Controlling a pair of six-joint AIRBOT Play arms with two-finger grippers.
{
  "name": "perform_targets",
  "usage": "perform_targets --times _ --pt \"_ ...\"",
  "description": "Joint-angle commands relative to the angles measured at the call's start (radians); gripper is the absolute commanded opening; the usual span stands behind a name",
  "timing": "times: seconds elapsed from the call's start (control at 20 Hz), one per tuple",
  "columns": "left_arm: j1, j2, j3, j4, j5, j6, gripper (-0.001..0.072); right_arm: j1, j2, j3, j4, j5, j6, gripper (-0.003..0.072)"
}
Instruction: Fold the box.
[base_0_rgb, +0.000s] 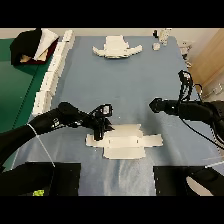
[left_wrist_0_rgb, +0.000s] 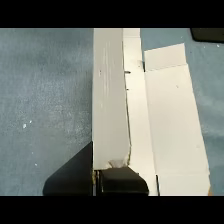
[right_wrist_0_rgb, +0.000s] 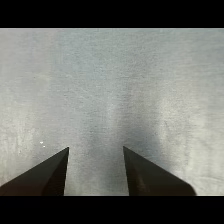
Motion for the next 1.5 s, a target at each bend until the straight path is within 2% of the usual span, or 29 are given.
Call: perform_targets --times 0.0,0.2,0.4,0.5,0.65,0.85,0.95,1.15,1.45 --pt "-0.015 0.001 -0.006 -0.002 0.019 -0.009 0.0009 0.000 0.000 0.000 0.000 -0.001 0.000 0.0526" --pt "-0.015 0.006 -0.007 0.007 -0.038 -0.054 0.0009 0.000 0.000 0.000 0.000 -0.001 0.000 0.0526" --pt "-0.015 0.074 -0.007 0.030 -0.025 -0.088 0.0009 0.000 0.000 0.000 0.000 -0.001 0.000 0.0526" --pt "-0.018 0.124 -0.007 0.032 0.040 -0.095 0.0008 0.000 0.000 0.000 0.000 -0.001 0.000 0.0526" --pt "-0.066 0.217 -0.030 0.072 0.213 -0.072 0.0007 0.000 0.000 0.000 0.000 -0.001 0.000 0.0526" --pt "-0.209 0.304 -0.159 0.061 0.463 -0.033 0.0007 0.000 0.000 0.000 0.000 -0.001 0.000 0.0526" --pt "-0.274 0.312 -0.215 0.061 0.543 -0.033 0.0008 0.000 0.000 0.000 0.000 -0.001 0.000 0.0526" --pt "-0.341 0.311 -0.251 0.061 0.613 -0.033 0.0008 0.000 0.000 0.000 0.000 0.000 0.000 0.0526" --pt "-0.341 0.311 -0.251 0.060 0.586 -0.064 0.0011 0.000 0.000 0.000 0.000 -0.001 0.000 0.0526"
